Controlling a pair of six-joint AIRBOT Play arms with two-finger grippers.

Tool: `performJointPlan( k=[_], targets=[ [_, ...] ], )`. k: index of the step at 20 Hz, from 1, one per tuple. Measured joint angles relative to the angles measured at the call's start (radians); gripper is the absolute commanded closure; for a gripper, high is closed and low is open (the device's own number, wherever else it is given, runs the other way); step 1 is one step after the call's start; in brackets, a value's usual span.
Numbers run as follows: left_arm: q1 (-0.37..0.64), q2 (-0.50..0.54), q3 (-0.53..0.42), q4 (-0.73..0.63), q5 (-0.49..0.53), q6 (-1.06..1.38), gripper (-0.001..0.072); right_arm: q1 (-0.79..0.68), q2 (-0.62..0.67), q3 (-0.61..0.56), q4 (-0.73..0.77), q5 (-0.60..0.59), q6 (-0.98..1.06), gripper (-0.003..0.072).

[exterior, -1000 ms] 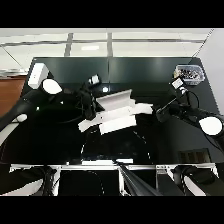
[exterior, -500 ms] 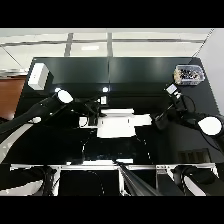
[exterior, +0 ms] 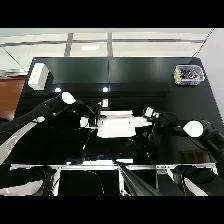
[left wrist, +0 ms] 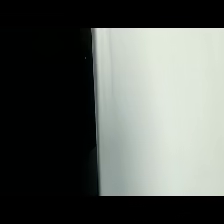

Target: Fold the box and place the chain.

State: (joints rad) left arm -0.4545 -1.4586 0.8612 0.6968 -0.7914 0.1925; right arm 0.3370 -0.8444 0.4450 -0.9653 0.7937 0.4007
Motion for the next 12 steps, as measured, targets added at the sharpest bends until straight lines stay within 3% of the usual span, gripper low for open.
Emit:
performJointPlan(
  k=[2, 3, 12],
  targets=[
    [0.000, -0.001, 0.000, 0.000, 0.000, 0.000, 0.0683, 0.016, -0.038, -0.002, 0.045, 0.010, -0.097, 0.0017],
    [0.000, -0.001, 0.000, 0.000, 0.000, 0.000, 0.0683, 0.025, -0.055, -0.003, 0.078, 0.013, -0.149, -0.0029],
    [0.000, -0.001, 0.000, 0.002, 0.000, 0.002, 0.0683, 0.064, -0.188, -0.004, 0.299, -0.024, -0.505, -0.0028]
  ],
)
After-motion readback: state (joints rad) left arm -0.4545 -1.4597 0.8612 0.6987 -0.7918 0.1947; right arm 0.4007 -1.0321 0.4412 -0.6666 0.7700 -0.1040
